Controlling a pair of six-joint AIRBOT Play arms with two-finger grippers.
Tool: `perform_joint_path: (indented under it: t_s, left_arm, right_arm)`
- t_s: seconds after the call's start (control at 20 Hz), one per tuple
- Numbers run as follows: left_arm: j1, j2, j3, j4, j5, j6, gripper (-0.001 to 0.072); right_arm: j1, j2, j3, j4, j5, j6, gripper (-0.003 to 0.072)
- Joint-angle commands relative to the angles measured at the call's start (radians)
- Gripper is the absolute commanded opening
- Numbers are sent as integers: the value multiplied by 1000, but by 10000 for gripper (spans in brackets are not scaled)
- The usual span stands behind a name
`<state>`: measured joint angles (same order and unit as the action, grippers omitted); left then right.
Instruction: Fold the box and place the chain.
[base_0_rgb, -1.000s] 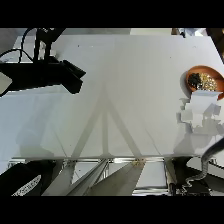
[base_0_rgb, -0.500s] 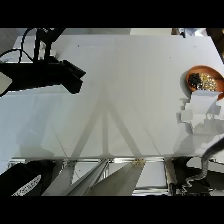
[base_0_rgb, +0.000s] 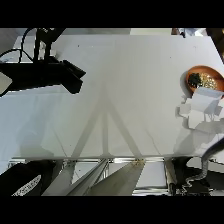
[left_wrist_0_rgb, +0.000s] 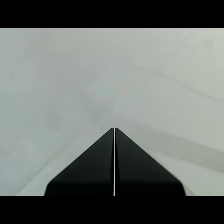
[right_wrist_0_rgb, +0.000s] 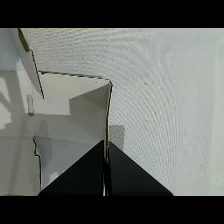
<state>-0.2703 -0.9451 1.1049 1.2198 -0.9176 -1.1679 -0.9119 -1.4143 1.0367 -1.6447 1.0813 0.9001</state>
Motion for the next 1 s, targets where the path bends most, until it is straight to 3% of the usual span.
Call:
perform_joint_path:
  t_s: [0.0,0.3,0.65,0.75,0.95]
  left_arm:
    - [1,1,0,0,0,0,9]
    - [1,1,0,0,0,0,9]
    - [1,1,0,0,0,0,9]
    - [1,1,0,0,0,0,9]
    - [1,1,0,0,0,0,9]
  right_arm:
    - [1,27,0,27,10,-8,10]
    - [40,85,0,211,27,-13,11]
    - [309,114,0,368,89,-19,11]
    - [390,117,0,472,71,-19,11]
    - [555,117,0,686,-80,-42,11]
